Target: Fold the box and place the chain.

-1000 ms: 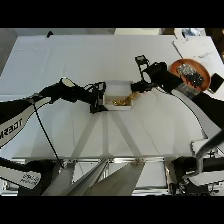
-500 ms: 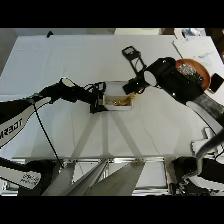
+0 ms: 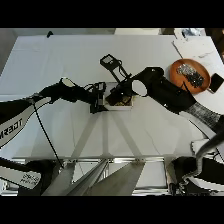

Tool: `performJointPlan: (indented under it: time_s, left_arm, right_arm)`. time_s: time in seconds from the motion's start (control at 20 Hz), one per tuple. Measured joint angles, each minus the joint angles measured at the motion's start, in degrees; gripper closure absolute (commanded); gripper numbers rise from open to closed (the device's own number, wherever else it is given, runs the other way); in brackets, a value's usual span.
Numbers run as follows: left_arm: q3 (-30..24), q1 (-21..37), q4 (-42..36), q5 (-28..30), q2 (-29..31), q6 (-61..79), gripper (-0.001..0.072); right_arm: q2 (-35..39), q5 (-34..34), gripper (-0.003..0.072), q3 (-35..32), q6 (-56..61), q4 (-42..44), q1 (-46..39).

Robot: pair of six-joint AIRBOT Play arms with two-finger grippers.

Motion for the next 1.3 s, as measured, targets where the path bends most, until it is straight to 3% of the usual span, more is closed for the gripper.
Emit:
performJointPlan:
  time_s: [0.15, 0.2, 0.25, 0.55, 0.95, 1.0, 1.1, 1.15, 1.3]
  left_arm:
    - [0.0, 0.02, 0.0, 0.0, 0.0, 0.0, 0.0556]
    - [0.0, 0.02, 0.0, 0.0, 0.0, 0.0, 0.0556]
    - [0.0, 0.02, 0.0, 0.0, 0.0, 0.0, 0.0556]
    - [0.0, 0.02, 0.0, 0.0, 0.0, 0.0, 0.0556]
    - [0.0, 0.0, 0.0, 0.0, 0.0, 0.0, 0.0556]
    - [0.0, 0.02, 0.0, 0.0, 0.0, 0.0, 0.0556]
    - [0.0, 0.02, 0.0, 0.0, 0.0, 0.0, 0.0556]
    - [0.0, 0.02, 0.0, 0.0, 0.0, -0.02, 0.0556]
    - [0.0, 0.02, 0.0, 0.0, 0.0, -0.02, 0.0556]
  right_arm:
    - [-1.42, -1.11, 0.0642, 0.0, -0.22, 1.11, 0.28]
    - [-1.92, -1.09, 0.0556, 0.0, -0.26, 1.16, 0.28]
    - [-2.29, -1.01, 0.0517, 0.0, -0.44, 1.11, 0.17]
    - [0.0, -0.09, 0.0509, -0.02, -7.76, 3.69, -5.42]
    - [6.82, 2.49, 0.0507, -2.51, -32.04, 10.78, -24.0]
    - [6.62, 2.71, 0.0487, -3.76, -35.19, 11.65, -25.99]
    - [5.4, 2.64, 0.0202, -6.64, -43.67, 13.11, -29.18]
    - [4.28, 2.6, 0.0164, -7.89, -49.13, 13.94, -30.25]
    - [0.2, 2.38, 0.0161, -9.92, -65.96, 17.33, -31.67]
